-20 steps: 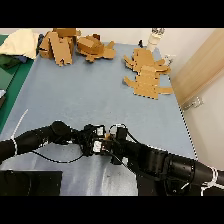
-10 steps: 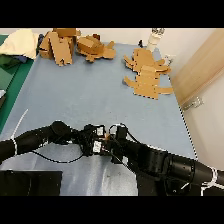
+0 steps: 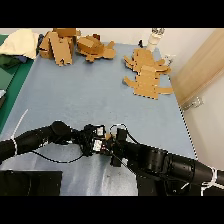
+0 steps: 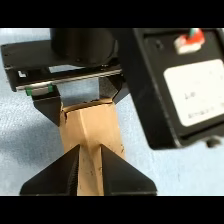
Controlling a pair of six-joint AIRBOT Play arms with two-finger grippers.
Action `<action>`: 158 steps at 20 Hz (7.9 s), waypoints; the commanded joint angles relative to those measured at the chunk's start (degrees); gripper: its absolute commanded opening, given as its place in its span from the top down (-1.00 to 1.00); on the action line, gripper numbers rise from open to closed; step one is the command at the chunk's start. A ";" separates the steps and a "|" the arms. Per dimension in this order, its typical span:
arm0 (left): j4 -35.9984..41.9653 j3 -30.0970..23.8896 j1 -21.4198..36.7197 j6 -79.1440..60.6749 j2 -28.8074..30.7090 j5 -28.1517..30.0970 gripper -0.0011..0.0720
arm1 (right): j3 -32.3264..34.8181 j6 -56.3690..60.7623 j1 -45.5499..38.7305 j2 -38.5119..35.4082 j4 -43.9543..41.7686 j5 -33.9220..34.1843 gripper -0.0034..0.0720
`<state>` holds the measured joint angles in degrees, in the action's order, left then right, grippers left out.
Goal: Fold the box.
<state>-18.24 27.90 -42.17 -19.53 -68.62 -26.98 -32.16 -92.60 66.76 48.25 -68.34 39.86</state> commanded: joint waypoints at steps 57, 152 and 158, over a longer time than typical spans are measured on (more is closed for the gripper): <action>0.02 0.00 0.00 0.02 0.04 0.00 -0.36 | 25.27 124.74 -9.86 -23.65 12.07 -27.87 0.93; -3.37 0.85 59.39 25.55 10.47 16.83 -0.96 | 24.63 145.50 -28.35 -29.29 47.15 -30.49 0.91; -2.36 0.98 59.41 26.97 11.96 16.48 -0.96 | 24.61 145.50 -28.35 -29.27 47.15 -30.56 0.91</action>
<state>-20.78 28.82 16.99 6.28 -57.60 -10.17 -7.51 52.90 38.44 18.94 -21.21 9.23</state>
